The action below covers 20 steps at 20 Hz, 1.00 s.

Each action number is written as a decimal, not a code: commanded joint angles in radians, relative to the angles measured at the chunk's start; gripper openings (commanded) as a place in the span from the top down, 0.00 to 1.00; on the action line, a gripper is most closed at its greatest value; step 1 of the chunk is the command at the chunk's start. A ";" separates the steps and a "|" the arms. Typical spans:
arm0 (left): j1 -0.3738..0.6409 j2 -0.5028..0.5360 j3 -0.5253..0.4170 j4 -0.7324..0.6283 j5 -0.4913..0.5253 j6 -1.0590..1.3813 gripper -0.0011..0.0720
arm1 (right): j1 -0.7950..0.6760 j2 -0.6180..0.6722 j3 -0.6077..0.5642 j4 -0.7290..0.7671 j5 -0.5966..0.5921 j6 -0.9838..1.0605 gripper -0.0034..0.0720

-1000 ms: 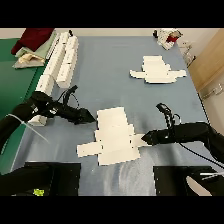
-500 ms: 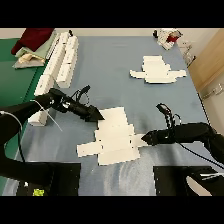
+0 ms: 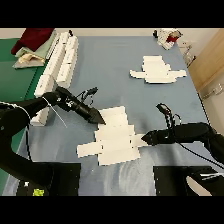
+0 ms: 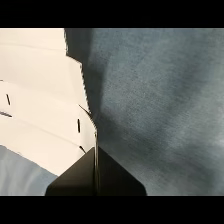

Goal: Fold the box.

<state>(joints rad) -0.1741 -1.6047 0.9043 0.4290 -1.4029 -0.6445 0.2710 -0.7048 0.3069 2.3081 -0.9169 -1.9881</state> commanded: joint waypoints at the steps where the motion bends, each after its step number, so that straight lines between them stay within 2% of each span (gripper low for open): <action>1: -0.017 -0.004 0.004 0.015 -0.029 0.062 0.97 | 0.001 0.000 -0.001 0.000 0.000 0.001 0.95; 5: -0.022 -0.004 0.010 0.005 -0.028 0.105 0.97 | 0.001 0.001 -0.001 0.000 0.001 0.000 0.95; 6: -0.022 -0.004 0.010 -0.007 -0.032 0.105 0.97 | 0.001 0.001 0.000 -0.005 0.005 -0.003 0.89; 7: -0.022 -0.004 0.010 -0.018 -0.037 0.105 0.97 | 0.001 0.001 0.000 -0.022 0.016 -0.003 0.70; 8: -0.022 -0.004 0.010 -0.030 -0.039 0.122 0.97 | 0.001 0.001 0.004 -0.059 0.028 -0.003 0.56; 10: -0.026 0.000 0.021 -0.059 -0.039 0.250 0.97 | 0.000 0.001 0.025 -0.168 0.043 0.006 0.55; 12: -0.042 0.033 0.028 -0.095 -0.019 0.376 0.97 | -0.013 0.001 0.060 -0.347 0.046 0.099 0.55; 14: -0.075 0.094 0.026 -0.087 0.035 0.495 0.97 | -0.022 0.001 0.106 -0.576 0.046 0.298 0.52; 15: -0.095 0.126 0.023 -0.074 0.069 0.532 0.97 | -0.022 0.001 0.135 -0.649 0.045 0.384 0.37; 16: -0.118 0.162 0.020 -0.041 0.117 0.556 0.97 | -0.022 0.001 0.172 -0.687 0.045 0.434 0.13; 17: -0.140 0.198 0.013 -0.003 0.176 0.568 0.98 | -0.022 0.001 0.214 -0.696 0.045 0.460 0.10; 20: -0.195 0.316 -0.048 0.047 0.353 0.633 0.98 | -0.022 0.000 0.320 -0.700 0.051 0.533 0.10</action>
<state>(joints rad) -0.3206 -1.3869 0.8963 0.4278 -1.2232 -0.1066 0.2497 -0.7052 0.5369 1.6985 -0.8738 -1.5856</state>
